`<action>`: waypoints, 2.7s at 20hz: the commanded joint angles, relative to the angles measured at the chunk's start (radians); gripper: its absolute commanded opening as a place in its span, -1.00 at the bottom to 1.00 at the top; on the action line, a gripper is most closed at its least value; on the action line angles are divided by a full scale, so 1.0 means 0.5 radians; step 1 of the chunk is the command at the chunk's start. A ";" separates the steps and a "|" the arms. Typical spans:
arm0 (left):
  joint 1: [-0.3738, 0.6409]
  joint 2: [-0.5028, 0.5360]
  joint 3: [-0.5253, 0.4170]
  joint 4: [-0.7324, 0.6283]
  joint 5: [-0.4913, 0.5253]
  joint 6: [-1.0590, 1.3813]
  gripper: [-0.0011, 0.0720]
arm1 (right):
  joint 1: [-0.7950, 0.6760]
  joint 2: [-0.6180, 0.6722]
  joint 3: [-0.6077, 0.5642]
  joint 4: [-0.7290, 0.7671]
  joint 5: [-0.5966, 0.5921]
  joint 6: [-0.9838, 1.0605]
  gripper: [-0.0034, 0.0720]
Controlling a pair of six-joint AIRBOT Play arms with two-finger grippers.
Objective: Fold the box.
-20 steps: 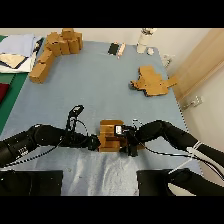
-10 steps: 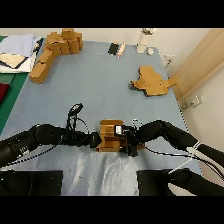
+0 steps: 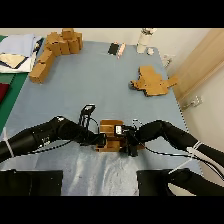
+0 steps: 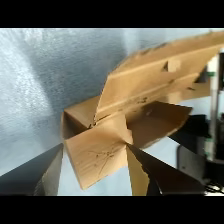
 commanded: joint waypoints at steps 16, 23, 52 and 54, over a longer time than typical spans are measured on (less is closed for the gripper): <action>-0.249 -0.251 0.347 0.694 -0.430 -0.858 0.65 | -0.001 0.000 0.002 0.000 0.001 0.001 0.42; -0.349 -0.508 0.623 0.761 -0.533 -0.868 0.65 | 0.000 0.000 0.002 0.000 0.001 0.001 0.43; -0.327 -0.793 1.009 0.690 -0.982 -0.903 0.68 | -0.001 0.000 0.002 0.000 0.001 0.000 0.42; -0.275 -0.793 1.026 0.631 -1.095 -0.869 0.68 | -0.001 0.000 0.002 0.000 0.001 0.001 0.42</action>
